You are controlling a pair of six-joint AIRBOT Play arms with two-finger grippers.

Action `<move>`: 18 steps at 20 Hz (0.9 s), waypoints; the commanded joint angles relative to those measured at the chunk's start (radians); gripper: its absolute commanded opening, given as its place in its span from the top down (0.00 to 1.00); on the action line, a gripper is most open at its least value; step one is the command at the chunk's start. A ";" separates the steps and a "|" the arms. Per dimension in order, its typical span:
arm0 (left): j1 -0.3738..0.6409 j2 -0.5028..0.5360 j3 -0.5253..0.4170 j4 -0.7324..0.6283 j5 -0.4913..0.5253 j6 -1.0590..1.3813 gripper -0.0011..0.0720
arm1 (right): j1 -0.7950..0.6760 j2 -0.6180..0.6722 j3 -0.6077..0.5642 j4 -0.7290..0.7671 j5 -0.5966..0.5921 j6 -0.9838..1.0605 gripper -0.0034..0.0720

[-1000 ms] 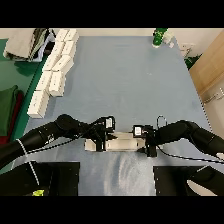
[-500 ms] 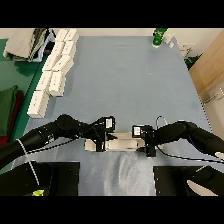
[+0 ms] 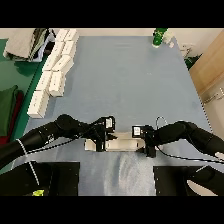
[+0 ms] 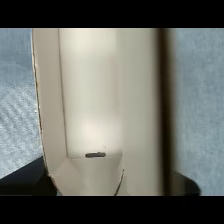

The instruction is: Fold the box.

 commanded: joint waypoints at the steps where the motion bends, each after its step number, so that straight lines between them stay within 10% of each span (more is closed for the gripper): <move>1: 0.000 0.000 0.001 0.000 0.000 0.000 0.97 | -0.001 0.015 0.001 0.005 -0.003 0.011 0.15; 3: 0.000 0.000 0.001 0.000 0.000 0.000 0.97 | -0.001 0.016 0.001 0.005 -0.002 0.019 0.02; 18: 0.000 0.000 0.001 0.000 0.000 0.000 0.97 | -0.001 0.051 -0.055 0.075 0.047 -0.009 0.04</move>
